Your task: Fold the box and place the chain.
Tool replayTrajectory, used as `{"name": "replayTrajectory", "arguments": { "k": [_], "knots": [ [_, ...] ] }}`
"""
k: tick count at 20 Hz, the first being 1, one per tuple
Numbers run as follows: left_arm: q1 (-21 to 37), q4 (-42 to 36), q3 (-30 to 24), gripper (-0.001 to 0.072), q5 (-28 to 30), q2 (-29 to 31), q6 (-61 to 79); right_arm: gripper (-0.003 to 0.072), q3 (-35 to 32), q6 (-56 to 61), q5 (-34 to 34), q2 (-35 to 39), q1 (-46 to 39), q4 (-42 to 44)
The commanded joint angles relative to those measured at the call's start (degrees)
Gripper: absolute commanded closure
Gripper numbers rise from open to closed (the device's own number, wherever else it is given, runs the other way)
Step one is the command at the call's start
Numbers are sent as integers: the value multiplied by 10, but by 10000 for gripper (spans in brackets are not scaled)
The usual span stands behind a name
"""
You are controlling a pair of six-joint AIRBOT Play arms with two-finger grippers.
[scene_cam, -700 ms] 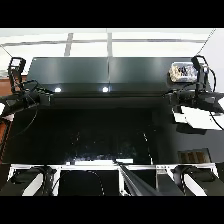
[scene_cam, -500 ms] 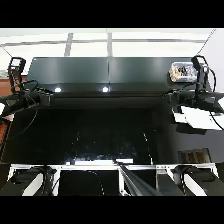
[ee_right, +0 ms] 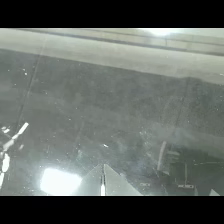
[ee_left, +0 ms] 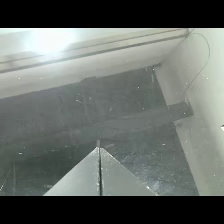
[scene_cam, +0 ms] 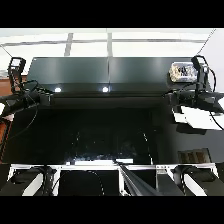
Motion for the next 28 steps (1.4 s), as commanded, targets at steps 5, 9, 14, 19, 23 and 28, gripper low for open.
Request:
{"name": "replayTrajectory", "arguments": {
  "k": [5,9,14,19,23,28],
  "knots": [
    [0,-28,0,681,29,-2,0,669,0,0,-90,0,1,15],
    [-3,-52,-3,58,13,-35,1,-33,0,-2,-200,-27,-1,4],
    [-10,-50,-3,7,-2,-71,0,-33,4,179,-109,-103,-64,-205],
    [-10,-29,-3,7,-30,-72,0,-33,82,289,1,-162,-417,-287],
    [-11,-33,-3,7,-30,-78,0,-32,165,97,39,-247,-628,-162],
    [-11,-40,-3,7,-29,-101,0,-32,324,-130,242,-454,-659,-115]
  ]
}}
